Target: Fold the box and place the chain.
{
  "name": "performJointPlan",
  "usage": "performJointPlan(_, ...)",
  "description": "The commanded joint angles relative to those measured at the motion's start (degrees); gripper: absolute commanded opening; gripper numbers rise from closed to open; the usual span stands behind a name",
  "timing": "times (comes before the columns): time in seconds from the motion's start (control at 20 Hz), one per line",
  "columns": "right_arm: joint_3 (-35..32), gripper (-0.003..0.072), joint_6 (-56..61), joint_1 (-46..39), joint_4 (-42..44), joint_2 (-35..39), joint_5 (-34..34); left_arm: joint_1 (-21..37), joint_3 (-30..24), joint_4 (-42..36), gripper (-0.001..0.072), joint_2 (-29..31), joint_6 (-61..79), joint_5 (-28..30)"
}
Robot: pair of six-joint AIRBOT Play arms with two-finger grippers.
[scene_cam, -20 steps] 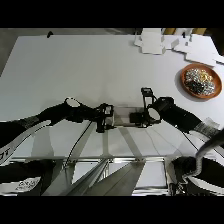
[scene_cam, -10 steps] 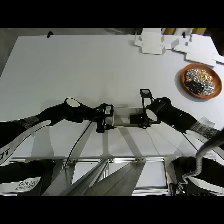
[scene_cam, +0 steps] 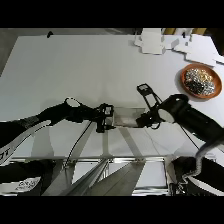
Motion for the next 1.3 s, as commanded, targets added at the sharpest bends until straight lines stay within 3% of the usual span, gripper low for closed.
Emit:
performJointPlan(0.0, 5.2, 0.0203, -9.2, -5.8, -2.0, 5.5, 4.2, 0.0, 0.0, 0.0, 0.0490, 0.0, 0.0, 0.0)
performJointPlan(0.1, 9.1, 0.0203, -12.4, -13.8, -2.0, 5.0, 3.0, 0.0, 0.0, 0.0, 0.0490, 0.0, 0.0, 0.0)
performJointPlan(0.35, 16.3, 0.0203, -22.4, -37.6, -1.9, -1.4, -7.2, 0.0, 0.0, 0.0, 0.0490, 0.0, 0.0, 0.0)
performJointPlan(0.65, 16.8, 0.0198, -22.4, -54.5, -1.8, -11.8, -14.8, 0.0, 0.0, 0.0, 0.0490, 0.0, 0.0, 0.0)
performJointPlan(0.9, 16.8, 0.0180, -21.3, -59.8, 1.5, -19.8, -17.4, 0.0, 0.0, 0.0, 0.0490, 0.0, 0.0, 0.0)
performJointPlan(1.25, 16.8, 0.0182, -19.6, -59.8, 1.3, -24.2, -22.4, 0.0, 0.0, 0.0, 0.0490, 0.0, 0.0, 0.0)
